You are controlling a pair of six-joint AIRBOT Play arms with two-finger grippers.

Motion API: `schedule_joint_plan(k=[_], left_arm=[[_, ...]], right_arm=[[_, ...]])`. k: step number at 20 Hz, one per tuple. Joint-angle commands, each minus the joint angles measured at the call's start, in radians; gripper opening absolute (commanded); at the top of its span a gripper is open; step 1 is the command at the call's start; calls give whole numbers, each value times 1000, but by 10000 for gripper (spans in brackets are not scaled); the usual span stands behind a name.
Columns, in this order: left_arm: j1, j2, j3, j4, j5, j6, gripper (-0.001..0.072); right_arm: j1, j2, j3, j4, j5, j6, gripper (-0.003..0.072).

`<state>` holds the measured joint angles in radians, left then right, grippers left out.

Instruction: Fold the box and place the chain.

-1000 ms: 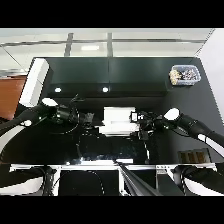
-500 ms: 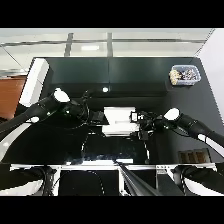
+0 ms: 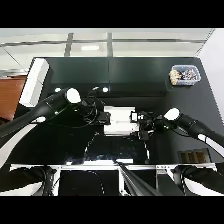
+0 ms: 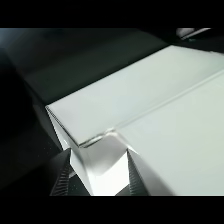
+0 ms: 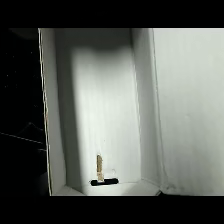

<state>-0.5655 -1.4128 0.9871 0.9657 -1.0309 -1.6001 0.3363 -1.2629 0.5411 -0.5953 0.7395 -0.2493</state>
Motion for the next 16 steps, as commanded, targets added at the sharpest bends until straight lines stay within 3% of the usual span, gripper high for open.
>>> schedule_joint_plan(k=[1, 8, 9, 10, 11, 16], left_arm=[[-45, 0, 29, 144, 10, -114, 394], [-64, -2, 31, 190, 3, -137, 417], [-64, -2, 31, 190, 4, -137, 444], [-64, -2, 31, 190, 4, -137, 532], [-64, -2, 31, 190, 4, -137, 569], [-54, -2, 32, 120, 11, -124, 569]], right_arm=[[1, 0, 0, 0, 0, 0, 415], [0, 0, 0, 0, 0, 0, 416], [0, 0, 0, 0, 0, 0, 415], [0, 0, 0, 0, 0, 0, 415], [1, 0, 0, 0, 0, 0, 415], [0, 0, 0, 0, 0, 0, 415]])
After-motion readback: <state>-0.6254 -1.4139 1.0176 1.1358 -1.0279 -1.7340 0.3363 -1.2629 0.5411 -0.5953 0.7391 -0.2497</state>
